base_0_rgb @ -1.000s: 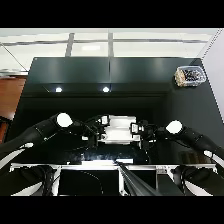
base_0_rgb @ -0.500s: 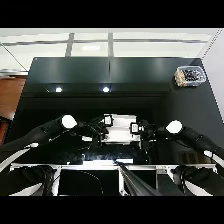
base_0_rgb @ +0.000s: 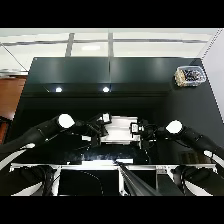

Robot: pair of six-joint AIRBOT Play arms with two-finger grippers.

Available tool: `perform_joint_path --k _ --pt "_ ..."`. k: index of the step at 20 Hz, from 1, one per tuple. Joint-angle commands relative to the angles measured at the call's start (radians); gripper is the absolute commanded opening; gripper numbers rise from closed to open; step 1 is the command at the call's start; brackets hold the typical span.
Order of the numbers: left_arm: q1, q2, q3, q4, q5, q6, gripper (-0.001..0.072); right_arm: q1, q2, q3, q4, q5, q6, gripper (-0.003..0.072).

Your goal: Fold the box and place the chain.

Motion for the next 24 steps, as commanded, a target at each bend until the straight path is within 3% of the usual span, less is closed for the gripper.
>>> perform_joint_path --k 1,3,5,7,10,14,17,19,24 --pt "0.113 0.089 0.0 0.188 -0.084 -0.288 0.003 0.0 0.0 0.0 0.0 0.0 0.001 0.0529" --pt "0.274 0.148 0.0 0.248 -0.142 -0.562 0.0031 0.0 -0.001 0.0 0.0 0.0 0.001 0.0529" --pt "0.458 0.17 0.0 0.173 -0.244 -0.894 0.0033 0.0 0.0 0.0 0.0 0.0 0.001 0.0529" --pt "0.591 0.159 -0.01 0.171 -0.381 -0.965 0.003 0.0 -0.001 0.0 0.0 0.001 0.001 0.0529" --pt "0.694 0.15 -0.098 0.238 -0.355 -1.202 0.0031 0.0 -0.001 0.0 0.0 0.005 0.001 0.0529" --pt "0.709 0.132 -0.211 0.215 -0.34 -1.167 0.0033 0.0 -0.001 0.0 0.0 0.005 0.001 0.0528" --pt "0.694 0.102 -0.25 0.022 -0.37 -1.023 0.0032 0.0 -0.001 0.0 0.0 0.005 0.001 0.0528" --pt "0.639 0.089 -0.249 -0.054 -0.349 -0.954 0.0031 0.0 0.0 0.0 0.0 0.005 0.001 0.0529" --pt "0.472 0.028 -0.248 -0.098 -0.247 -0.949 0.003 0.0 -0.001 0.0 0.0 0.004 0.001 0.0529"
